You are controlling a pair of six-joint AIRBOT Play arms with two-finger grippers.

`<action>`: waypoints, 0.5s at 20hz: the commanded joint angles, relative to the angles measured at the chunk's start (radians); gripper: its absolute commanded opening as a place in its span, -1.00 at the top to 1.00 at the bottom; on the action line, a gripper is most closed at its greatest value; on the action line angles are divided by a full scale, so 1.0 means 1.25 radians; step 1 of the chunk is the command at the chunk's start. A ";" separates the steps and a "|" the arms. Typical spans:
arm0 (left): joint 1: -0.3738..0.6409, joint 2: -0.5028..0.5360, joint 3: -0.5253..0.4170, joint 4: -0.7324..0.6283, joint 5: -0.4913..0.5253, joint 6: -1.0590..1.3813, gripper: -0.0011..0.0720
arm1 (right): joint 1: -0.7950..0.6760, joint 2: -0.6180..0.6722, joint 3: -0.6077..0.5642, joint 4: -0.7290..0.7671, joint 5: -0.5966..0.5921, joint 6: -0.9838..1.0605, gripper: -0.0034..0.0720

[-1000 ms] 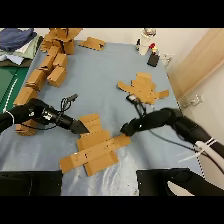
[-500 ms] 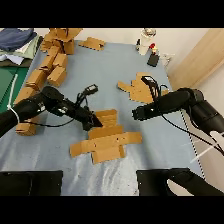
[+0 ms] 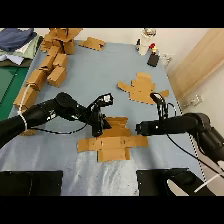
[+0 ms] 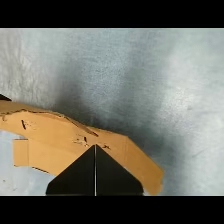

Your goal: Fold the box.

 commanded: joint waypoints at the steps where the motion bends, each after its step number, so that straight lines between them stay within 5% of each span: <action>1: -0.010 0.000 -0.029 -0.019 0.031 0.023 0.95 | 0.001 0.056 -0.054 0.015 0.051 0.018 0.90; 10: -0.060 0.000 -0.094 -0.100 0.078 0.123 0.95 | 0.001 0.061 -0.056 0.011 0.069 0.017 0.90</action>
